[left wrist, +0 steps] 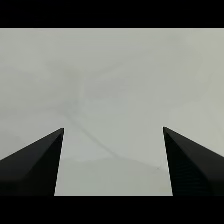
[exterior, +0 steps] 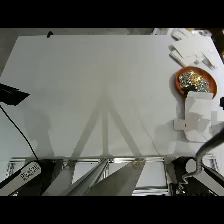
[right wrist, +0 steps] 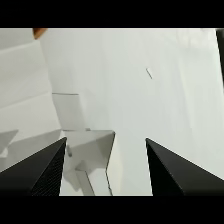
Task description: Fold the box and place the chain.
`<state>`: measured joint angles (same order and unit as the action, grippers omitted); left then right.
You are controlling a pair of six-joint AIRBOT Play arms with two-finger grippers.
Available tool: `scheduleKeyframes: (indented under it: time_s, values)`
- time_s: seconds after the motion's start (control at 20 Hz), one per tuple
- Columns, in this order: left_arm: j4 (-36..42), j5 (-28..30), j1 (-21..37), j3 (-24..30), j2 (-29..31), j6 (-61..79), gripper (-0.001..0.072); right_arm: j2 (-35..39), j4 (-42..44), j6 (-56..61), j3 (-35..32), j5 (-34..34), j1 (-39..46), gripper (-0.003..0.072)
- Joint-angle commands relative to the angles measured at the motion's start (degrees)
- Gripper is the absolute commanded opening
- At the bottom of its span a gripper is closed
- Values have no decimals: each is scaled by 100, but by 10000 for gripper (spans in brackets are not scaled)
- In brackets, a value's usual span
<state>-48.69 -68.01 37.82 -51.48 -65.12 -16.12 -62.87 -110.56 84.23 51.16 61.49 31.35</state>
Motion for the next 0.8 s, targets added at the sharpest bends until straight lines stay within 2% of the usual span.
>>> scheduleKeyframes:
  time_s: [0.0,0.2,0.35,0.45,0.65,0.75]
  values:
    - [-2,0,2,0,4,2,695,-155,-212,-35,-205,284,422,533]
    - [-2,2,2,0,4,2,695,-197,-208,-332,-695,385,590,498]
    - [-2,2,2,0,4,2,695,-203,-459,-297,-970,85,590,493]
    - [-2,0,2,0,4,2,695,-203,-844,17,-981,-177,592,395]
    - [-2,2,2,0,4,2,695,-564,-916,140,-979,-247,590,384]
    - [-2,2,2,0,4,2,695,-667,-857,151,-979,-437,586,272]
